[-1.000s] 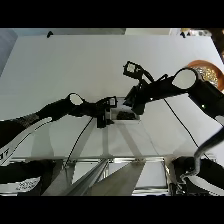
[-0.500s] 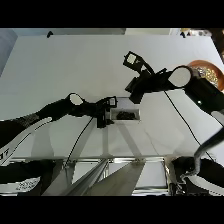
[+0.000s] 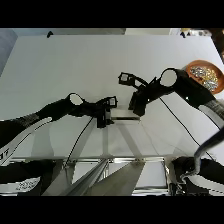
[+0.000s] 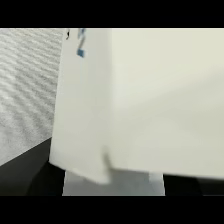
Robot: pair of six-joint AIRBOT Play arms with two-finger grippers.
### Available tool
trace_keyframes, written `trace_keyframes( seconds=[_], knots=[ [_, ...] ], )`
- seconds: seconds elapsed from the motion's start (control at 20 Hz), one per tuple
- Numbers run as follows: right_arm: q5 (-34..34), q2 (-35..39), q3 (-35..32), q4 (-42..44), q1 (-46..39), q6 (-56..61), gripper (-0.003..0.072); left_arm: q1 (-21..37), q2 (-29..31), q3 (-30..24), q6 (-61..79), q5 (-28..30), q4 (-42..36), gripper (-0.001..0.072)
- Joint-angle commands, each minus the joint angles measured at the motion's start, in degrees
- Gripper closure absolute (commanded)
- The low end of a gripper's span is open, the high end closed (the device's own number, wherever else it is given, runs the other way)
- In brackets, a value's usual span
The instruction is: Fold the box and place the chain.
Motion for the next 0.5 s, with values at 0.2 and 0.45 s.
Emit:
trace_keyframes(
  seconds=[0.2, 0.45],
  knots=[
    [7.17, -0.24, 0.07, 4.13, 0.04, -3.72, 0.0401, 0.02, 0.0, 0.02, -0.02, 0.0, 0.0, 0.0316],
    [5.29, -0.24, 0.07, 0.96, 1.38, -6.12, 0.0392, 0.02, 0.0, 0.02, -0.02, 0.0, 0.0, 0.0316]
  ],
)
